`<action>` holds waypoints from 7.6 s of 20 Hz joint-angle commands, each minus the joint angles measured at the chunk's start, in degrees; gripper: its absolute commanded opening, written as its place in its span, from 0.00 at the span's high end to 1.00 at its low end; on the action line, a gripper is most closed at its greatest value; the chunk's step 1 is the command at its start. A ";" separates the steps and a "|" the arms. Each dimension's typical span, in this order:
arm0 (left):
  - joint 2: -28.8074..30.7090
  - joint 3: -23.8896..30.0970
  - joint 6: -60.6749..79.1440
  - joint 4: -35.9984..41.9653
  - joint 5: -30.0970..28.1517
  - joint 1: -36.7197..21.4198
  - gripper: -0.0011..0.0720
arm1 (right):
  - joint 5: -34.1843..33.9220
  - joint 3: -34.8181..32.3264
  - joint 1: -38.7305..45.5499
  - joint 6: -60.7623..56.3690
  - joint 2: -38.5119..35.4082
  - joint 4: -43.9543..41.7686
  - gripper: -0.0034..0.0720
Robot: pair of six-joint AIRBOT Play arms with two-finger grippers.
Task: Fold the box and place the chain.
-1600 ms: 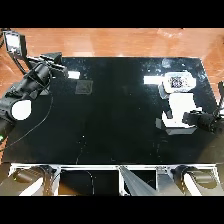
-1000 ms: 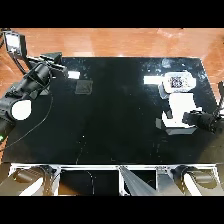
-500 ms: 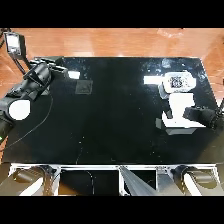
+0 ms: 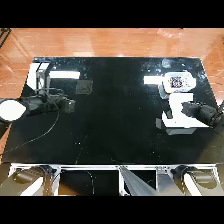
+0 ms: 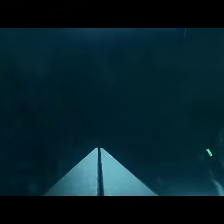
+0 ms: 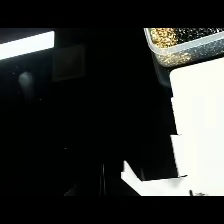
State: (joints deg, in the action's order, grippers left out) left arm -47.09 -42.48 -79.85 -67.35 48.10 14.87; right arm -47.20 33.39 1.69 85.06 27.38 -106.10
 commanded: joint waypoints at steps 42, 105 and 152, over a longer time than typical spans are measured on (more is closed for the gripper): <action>-2.21 1.57 2.05 9.79 3.21 -22.08 0.11 | -39.26 32.50 67.80 36.09 66.49 -21.27 0.03; -17.79 4.90 24.41 31.01 19.02 -17.57 0.11 | 20.15 -4.76 -28.61 30.97 18.08 -33.18 0.92; -42.88 -1.79 81.99 44.65 29.75 -5.40 0.96 | 12.50 -4.70 -26.45 25.64 18.03 -32.61 0.15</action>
State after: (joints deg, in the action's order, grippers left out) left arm -89.95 -44.21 0.64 -22.65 78.00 9.21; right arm -33.54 28.62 -26.24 111.87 45.47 -139.41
